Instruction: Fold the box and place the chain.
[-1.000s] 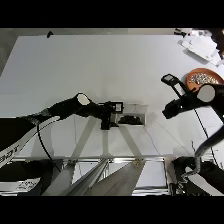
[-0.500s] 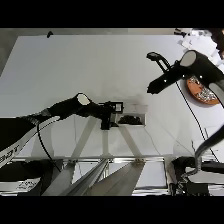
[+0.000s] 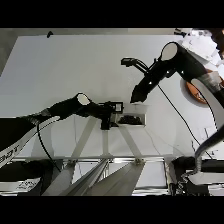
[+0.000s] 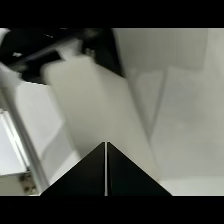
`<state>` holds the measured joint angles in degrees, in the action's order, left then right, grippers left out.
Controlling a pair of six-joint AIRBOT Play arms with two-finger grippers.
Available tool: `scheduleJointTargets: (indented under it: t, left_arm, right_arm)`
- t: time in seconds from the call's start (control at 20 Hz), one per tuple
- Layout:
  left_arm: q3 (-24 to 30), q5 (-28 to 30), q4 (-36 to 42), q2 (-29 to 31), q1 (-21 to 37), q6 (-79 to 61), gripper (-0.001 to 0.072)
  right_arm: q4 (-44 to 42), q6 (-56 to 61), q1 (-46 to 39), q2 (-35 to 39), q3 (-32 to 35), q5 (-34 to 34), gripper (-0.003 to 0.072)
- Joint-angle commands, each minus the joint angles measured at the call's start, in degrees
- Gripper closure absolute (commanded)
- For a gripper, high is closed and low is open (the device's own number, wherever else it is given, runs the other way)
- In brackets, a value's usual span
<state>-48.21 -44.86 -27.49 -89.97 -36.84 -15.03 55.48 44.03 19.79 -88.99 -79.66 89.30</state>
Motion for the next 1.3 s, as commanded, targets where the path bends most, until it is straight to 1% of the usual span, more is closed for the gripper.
scheduleJointTargets:
  t: [0.0, 0.1, 0.15, 0.25, 0.3, 0.35, 0.4, 0.45, 0.5, 0.6, 0.75, 0.95, 1.05, 1.15, 1.25]
  left_arm:
    - [-0.02, 0.0, -0.02, 0.04, 0.02, 0.0, 0.0456]
    - [-0.02, 0.0, -0.02, 0.04, 0.02, 0.0, 0.0456]
    - [-0.02, 0.0, -0.02, 0.04, 0.02, 0.0, 0.0456]
    - [-0.02, 0.0, -0.02, 0.04, 0.02, 0.0, 0.0456]
    - [-0.02, 0.0, -0.02, 0.04, 0.02, 0.0, 0.0456]
    - [-0.02, 0.0, -0.02, 0.04, 0.02, 0.0, 0.0456]
    - [-0.02, 0.0, -0.02, 0.04, 0.02, 0.0, 0.0456]
    - [-0.02, 0.0, -0.02, 0.04, 0.02, 0.0, 0.0456]
    - [-0.02, 0.0, -0.02, 0.04, 0.02, 0.0, 0.0456]
    - [-0.02, 0.0, -0.02, 0.04, 0.02, 0.0, 0.0456]
    - [-0.02, 0.0, -0.02, 0.04, 0.02, 0.0, 0.0456]
    - [-0.02, 0.02, -0.02, 0.04, 0.02, 0.0, 0.0456]
    - [-0.02, 0.0, -0.02, 0.04, 0.02, 0.0, 0.0456]
    - [-0.02, 0.0, -0.02, 0.04, 0.02, 0.0, 0.0456]
    - [-0.02, 0.0, -0.02, 0.04, 0.02, 0.0, 0.0456]
  right_arm:
    - [-1.38, -1.97, 3.52, 0.83, 0.9, 3.28, 0.0677]
    - [0.37, -1.86, 3.87, 0.9, 2.51, 3.98, 0.0675]
    - [1.4, -1.7, 4.04, 1.07, 3.13, 4.66, 0.0622]
    - [7.15, -0.46, 4.81, 2.29, 3.72, 4.04, 0.043]
    - [11.3, -0.48, 5.18, 3.26, 3.74, 2.82, 0.0404]
    - [14.75, -0.55, 5.4, 4.35, 3.74, 1.18, 0.0401]
    - [17.42, -0.55, 5.38, 5.64, 3.8, -1.2, 0.0381]
    - [18.34, -0.63, 5.38, 6.88, 4.04, -3.45, 0.0333]
    - [18.29, -0.94, 5.38, 7.91, 4.57, -5.03, 0.0312]
    - [18.01, -2.23, 5.99, 9.4, 6.64, -6.01, 0.0312]
    - [18.05, -4.11, 8.22, 11.41, 12.57, -7.17, 0.0312]
    - [18.32, -4.04, 10.75, 14.05, 19.23, -13.94, 0.0312]
    - [18.56, -3.91, 11.1, 14.93, 20.04, -17.16, 0.0316]
    - [20.55, -3.34, 11.1, 15.8, 20.04, -19.82, 0.0326]
    - [21.53, -3.34, 11.1, 16.5, 20.04, -20.39, 0.0332]
